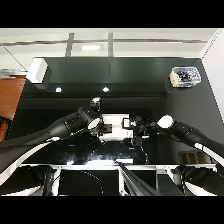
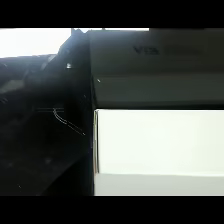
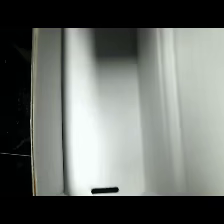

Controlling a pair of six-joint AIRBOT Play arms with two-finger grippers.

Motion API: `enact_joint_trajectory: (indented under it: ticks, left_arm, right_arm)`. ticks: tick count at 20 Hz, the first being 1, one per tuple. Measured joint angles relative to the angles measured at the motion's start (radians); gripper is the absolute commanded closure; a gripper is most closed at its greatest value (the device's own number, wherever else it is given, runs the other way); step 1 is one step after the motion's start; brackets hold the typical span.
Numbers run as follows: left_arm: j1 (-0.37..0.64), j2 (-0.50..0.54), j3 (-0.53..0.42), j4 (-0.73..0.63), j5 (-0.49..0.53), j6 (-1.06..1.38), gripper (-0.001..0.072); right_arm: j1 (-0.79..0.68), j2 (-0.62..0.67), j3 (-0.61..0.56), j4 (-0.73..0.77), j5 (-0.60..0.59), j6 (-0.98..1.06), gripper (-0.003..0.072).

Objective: Fold the box and place the chain.

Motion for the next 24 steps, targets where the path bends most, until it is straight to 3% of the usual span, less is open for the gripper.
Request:
enact_joint_trajectory:
  ticks: [6, 10, 11, 12, 14, 15, 16, 18, 19, 23, 24]
  left_arm:
    - [0.0, 0.0, 0.0, -0.003, -0.011, 0.007, 0.0678]
    - [0.0, 0.0, 0.0, 0.0, -0.012, 0.01, 0.0678]
    - [0.0, 0.0, 0.0, 0.001, -0.012, 0.01, 0.0678]
    - [0.0, 0.0, 0.0, 0.001, -0.012, 0.01, 0.0678]
    - [0.0, 0.0, 0.0, 0.001, -0.012, 0.01, 0.0678]
    - [0.0, 0.0, 0.0, 0.002, -0.012, 0.01, 0.0678]
    - [0.0, 0.0, 0.0, 0.002, -0.011, 0.01, 0.0678]
    - [0.0, 0.0, 0.0, 0.002, -0.011, 0.01, 0.0677]
    - [0.0, 0.0, 0.0, 0.002, -0.011, 0.01, 0.0678]
    - [0.0, 0.0, 0.0, 0.002, -0.012, 0.01, 0.0678]
    - [0.0, 0.0, 0.0, 0.002, -0.012, 0.01, 0.0678]
  right_arm:
    - [-0.032, 0.116, 0.0, -0.226, 0.077, 0.272, -0.0012]
    - [-0.04, 0.143, 0.0, -0.294, 0.097, 0.264, -0.0005]
    - [-0.04, 0.143, 0.0, -0.298, 0.097, 0.239, 0.0142]
    - [-0.041, 0.14, 0.0, -0.298, 0.099, 0.215, 0.0227]
    - [-0.042, 0.13, 0.0, -0.287, 0.098, 0.177, 0.0229]
    - [-0.042, 0.126, 0.0, -0.28, 0.098, 0.164, 0.035]
    - [-0.042, 0.123, 0.0, -0.272, 0.095, 0.152, 0.04]
    - [-0.042, 0.119, 0.0, -0.255, 0.088, 0.142, 0.0403]
    - [-0.042, 0.117, 0.0, -0.239, 0.085, 0.137, 0.046]
    - [-0.042, 0.114, 0.0, -0.168, 0.082, 0.131, 0.0461]
    - [-0.042, 0.114, 0.0, -0.15, 0.081, 0.135, 0.0531]
